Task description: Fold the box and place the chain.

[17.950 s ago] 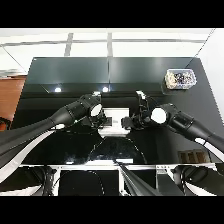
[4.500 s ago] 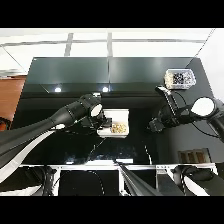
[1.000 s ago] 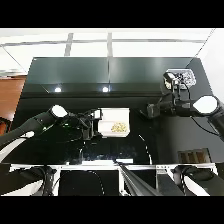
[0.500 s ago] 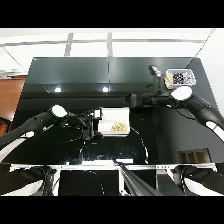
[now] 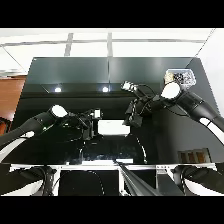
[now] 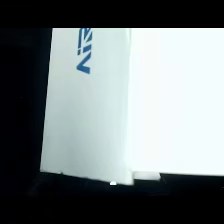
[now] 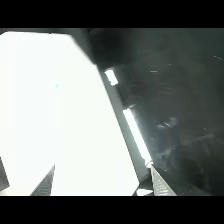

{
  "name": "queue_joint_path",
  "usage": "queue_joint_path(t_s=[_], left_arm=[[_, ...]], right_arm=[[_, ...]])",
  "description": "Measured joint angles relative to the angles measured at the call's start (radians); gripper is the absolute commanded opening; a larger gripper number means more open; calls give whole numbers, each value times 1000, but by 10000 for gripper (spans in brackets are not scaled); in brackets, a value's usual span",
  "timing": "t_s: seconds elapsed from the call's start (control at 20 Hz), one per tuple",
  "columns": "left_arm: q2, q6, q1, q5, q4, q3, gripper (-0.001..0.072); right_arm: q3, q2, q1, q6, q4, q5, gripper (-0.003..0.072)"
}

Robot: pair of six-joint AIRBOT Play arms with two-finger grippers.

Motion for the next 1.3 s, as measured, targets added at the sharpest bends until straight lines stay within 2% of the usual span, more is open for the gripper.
queue_joint_path(t_s=[0.3, 0.65, 0.7, 0.75, 0.8, 0.9, 0.95, 1.0, 1.05, 1.3], left_arm=[[0, 0, 0, -2, 0, 0, 455], [0, -1, 0, -3, 0, 0, 455], [0, -1, 0, -5, 0, 0, 456], [0, -2, 0, -7, 0, 0, 455], [0, -2, 0, -10, 0, 0, 455], [0, -2, 0, -14, 0, 0, 455], [0, -2, 0, -19, 0, 0, 456], [0, -2, 0, -20, 0, 0, 455], [0, -2, 0, -20, -1, 0, 455], [0, -2, 0, -21, -1, 0, 456]], right_arm=[[4, 1, 48, -87, 2, 48, 699], [4, 1, 82, -93, -35, -18, 697], [4, 1, 83, -93, -37, -18, 657], [3, 1, 84, -93, -39, -21, 487], [2, 1, 84, -93, -39, -20, 447], [-3, 0, 86, -93, -41, -15, 446], [-6, 0, 86, -93, -42, -15, 410], [-8, 0, 86, -94, -43, -15, 299], [-9, 0, 86, -93, -43, -14, 255], [-11, 0, 86, -94, -45, -8, 255]])
